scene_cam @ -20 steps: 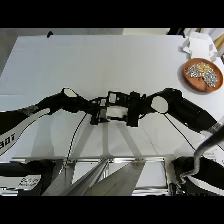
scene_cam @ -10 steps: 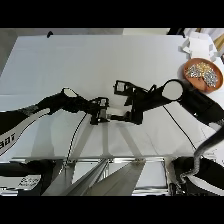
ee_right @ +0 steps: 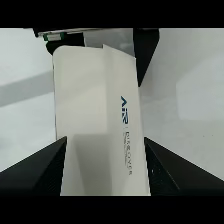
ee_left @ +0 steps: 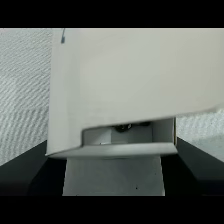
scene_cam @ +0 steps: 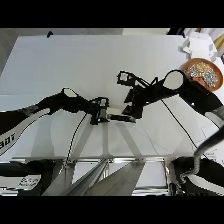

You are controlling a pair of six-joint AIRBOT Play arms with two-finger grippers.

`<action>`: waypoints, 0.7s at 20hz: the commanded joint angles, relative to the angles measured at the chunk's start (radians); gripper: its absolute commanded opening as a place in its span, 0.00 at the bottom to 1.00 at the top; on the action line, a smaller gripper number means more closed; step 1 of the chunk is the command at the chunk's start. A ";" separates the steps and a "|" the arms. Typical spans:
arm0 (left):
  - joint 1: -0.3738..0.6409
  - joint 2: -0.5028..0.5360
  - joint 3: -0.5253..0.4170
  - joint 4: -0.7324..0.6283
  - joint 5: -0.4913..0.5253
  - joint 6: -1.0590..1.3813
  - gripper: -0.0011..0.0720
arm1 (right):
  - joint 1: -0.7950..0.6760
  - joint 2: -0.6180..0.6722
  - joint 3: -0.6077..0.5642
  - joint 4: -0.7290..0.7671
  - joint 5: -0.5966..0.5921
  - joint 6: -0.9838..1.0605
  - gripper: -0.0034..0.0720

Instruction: Fold the box and place the chain.

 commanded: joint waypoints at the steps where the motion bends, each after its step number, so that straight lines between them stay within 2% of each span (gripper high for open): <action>1: 0.001 0.000 0.000 0.000 0.001 0.000 0.22 | -0.003 -0.035 0.002 -0.009 0.004 0.005 0.67; 8: 0.001 0.000 0.000 0.000 0.000 0.000 0.22 | 0.005 -0.036 0.001 -0.023 0.036 0.004 0.67; 14: 0.001 0.000 0.000 0.000 0.000 0.000 0.22 | 0.084 -0.036 0.001 -0.103 0.039 -0.004 0.62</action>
